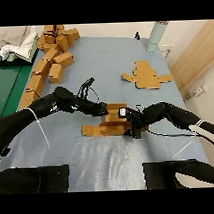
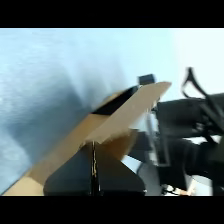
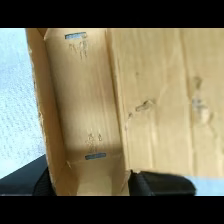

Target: Fold the box.

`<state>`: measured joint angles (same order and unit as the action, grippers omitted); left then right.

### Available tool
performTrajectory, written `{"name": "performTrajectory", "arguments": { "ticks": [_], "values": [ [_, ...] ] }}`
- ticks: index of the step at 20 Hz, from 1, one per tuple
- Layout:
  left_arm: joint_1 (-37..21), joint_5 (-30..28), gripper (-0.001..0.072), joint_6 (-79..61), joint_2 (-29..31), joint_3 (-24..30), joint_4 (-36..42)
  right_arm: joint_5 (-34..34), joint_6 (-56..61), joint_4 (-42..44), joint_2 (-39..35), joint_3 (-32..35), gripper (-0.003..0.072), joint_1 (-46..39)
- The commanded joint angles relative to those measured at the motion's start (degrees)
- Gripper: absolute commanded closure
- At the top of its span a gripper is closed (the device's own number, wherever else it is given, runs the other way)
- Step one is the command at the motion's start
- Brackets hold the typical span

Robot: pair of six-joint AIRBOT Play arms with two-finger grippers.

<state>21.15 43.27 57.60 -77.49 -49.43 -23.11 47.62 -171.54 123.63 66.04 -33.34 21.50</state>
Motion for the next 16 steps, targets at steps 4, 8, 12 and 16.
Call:
{"name": "performTrajectory", "arguments": {
  "ticks": [4,8,12,16],
  "values": [
    [2.19,-2.32,0.0698,4.83,-4.70,-0.39,-6.69,-0.02,0.02,0.00,-0.02,-0.02,0.0176,0.04],
    [1.95,-3.45,0.0698,4.79,-5.07,-0.39,-6.73,-0.02,0.02,0.00,-0.02,-0.02,0.0175,0.04],
    [1.64,-3.67,0.0697,4.83,-5.07,-0.39,-6.56,-0.02,0.02,0.00,-0.02,-0.02,0.0176,0.04],
    [1.05,-1.64,0.0699,-1.51,-2.08,-0.61,-5.20,-0.02,0.02,0.00,-0.02,-0.02,0.0176,0.02]
  ]
}}
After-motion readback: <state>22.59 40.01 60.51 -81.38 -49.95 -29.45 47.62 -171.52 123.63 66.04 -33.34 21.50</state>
